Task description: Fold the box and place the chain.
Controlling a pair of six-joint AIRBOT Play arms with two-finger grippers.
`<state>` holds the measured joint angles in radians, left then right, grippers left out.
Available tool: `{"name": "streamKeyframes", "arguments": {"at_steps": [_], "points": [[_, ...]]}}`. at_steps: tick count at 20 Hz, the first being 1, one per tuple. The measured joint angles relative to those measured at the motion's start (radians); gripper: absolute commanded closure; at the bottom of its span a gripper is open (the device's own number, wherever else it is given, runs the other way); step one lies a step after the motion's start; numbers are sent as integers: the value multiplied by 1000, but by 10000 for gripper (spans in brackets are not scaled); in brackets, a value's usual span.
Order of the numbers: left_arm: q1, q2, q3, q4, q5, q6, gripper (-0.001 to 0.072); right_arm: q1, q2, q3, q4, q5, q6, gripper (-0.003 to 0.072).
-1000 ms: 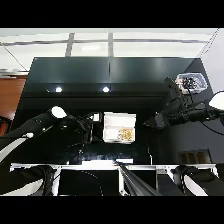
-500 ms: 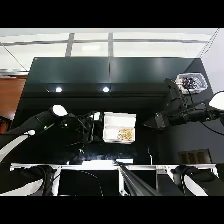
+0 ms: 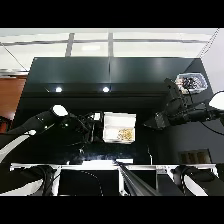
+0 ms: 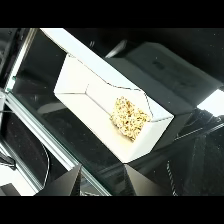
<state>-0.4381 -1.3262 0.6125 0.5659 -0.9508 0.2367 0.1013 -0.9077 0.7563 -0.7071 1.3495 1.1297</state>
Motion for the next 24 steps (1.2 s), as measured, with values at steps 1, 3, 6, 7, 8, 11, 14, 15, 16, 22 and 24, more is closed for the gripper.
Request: {"name": "streamKeyframes", "arguments": {"at_steps": [1,3,6,7,8,11,14,15,16,22,24], "points": [[-6,-2,0,-1,0,0,8,0,0,0,0,0,0,360],[-12,-5,0,-2,-2,0,9,0,0,0,0,0,0,360],[-17,-6,0,-3,0,0,9,0,0,0,0,3,0,360],[-18,-7,0,-3,1,0,9,0,0,0,0,3,0,360],[-18,-7,0,-5,2,-2,9,0,0,0,0,3,0,360],[-19,-8,0,-6,20,-15,9,0,0,0,0,4,0,360],[-21,-8,0,-8,39,-31,9,0,0,0,0,4,0,360],[-23,-8,0,-8,47,-34,9,0,0,0,0,4,0,360],[-25,-8,0,-6,48,-37,9,0,0,0,0,4,0,360],[-44,-8,0,14,55,-45,9,0,0,0,0,4,0,360],[-46,-8,0,17,55,-45,9,0,0,0,0,4,0,360]]}}
